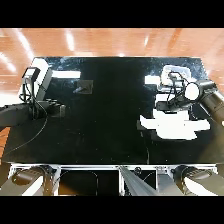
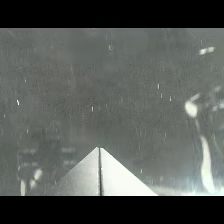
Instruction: Fold the box and place the chain.
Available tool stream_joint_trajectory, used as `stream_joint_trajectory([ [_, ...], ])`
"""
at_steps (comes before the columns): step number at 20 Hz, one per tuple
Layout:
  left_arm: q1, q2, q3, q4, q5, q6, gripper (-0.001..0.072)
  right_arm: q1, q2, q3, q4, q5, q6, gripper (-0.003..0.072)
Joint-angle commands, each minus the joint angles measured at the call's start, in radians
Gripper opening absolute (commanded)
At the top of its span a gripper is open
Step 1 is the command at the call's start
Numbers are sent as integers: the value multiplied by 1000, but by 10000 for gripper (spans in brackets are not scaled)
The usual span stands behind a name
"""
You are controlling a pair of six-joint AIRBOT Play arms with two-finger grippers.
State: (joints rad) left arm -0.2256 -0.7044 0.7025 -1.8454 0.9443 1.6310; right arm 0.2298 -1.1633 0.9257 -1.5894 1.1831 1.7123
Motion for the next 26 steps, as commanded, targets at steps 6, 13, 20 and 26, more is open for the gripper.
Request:
stream_joint_trajectory([
  [6,0,-66,0,-7,-73,-47,622,-109,27,6,-109,137,-84,697],
  [13,-1,-116,0,-29,-66,-68,621,-970,52,6,327,-89,-312,696],
  [20,1,-183,0,-23,-66,-69,622,-1395,-286,93,624,227,-697,696],
  [26,0,-283,0,-53,-79,-69,621,-1311,-509,195,520,379,-718,696],
])
